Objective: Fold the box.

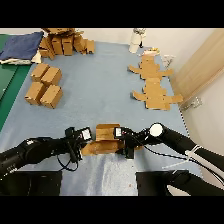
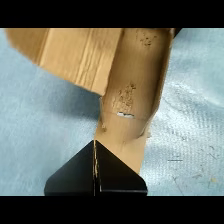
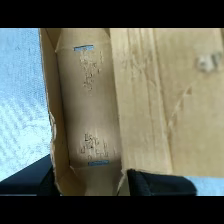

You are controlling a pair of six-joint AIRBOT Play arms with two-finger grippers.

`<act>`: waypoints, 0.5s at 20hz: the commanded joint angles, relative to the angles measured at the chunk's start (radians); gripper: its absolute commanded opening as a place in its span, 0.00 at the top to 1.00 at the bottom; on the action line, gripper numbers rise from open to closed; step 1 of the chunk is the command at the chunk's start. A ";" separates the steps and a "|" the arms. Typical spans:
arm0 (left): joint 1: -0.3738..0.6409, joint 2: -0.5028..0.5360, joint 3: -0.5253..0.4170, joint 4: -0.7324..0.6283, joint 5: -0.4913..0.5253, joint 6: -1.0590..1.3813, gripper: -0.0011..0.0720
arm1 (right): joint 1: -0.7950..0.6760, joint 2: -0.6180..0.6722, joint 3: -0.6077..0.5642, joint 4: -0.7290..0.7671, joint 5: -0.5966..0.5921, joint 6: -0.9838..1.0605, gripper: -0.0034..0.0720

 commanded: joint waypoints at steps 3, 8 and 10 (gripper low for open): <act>0.068 0.046 -0.054 -0.068 -0.059 0.086 0.97 | 0.000 0.000 0.000 0.000 0.000 0.000 0.29; 0.150 0.044 -0.054 -0.358 -0.203 0.247 0.97 | 0.000 0.000 0.000 0.000 0.000 0.000 0.29; 0.293 0.036 -0.054 -0.540 -0.401 0.493 0.97 | 0.000 0.000 0.000 0.000 0.000 0.000 0.29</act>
